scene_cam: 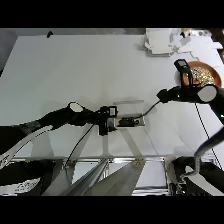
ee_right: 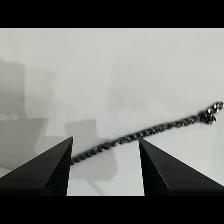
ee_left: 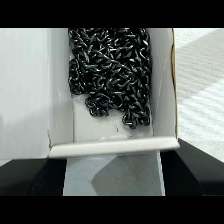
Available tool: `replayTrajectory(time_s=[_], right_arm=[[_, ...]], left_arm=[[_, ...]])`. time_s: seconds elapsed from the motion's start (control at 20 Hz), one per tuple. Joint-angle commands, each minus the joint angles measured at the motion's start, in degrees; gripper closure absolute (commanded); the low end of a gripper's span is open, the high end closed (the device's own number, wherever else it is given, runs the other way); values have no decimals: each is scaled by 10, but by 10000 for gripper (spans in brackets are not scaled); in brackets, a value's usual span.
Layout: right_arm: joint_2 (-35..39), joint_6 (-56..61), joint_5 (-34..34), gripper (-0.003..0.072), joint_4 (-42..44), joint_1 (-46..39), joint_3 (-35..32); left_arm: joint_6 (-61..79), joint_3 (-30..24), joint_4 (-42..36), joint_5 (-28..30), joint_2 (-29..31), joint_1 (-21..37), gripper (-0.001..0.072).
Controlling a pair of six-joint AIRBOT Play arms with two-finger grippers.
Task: Fold the box and place the chain.
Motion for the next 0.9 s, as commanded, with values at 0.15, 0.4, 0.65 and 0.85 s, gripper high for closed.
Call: replayTrajectory(time_s=[0.15,0.4,0.65,0.85], right_arm=[[-116,1,-9,255,-9,-15,1],[-140,1,-19,298,-9,-15,1],[-144,1,-32,360,-6,-5,1],[-148,1,-31,441,-12,19,1]], left_arm=[[0,0,0,0,0,0,573],[0,0,0,0,0,0,573],[0,0,0,0,0,0,573],[0,0,0,0,0,0,573]])
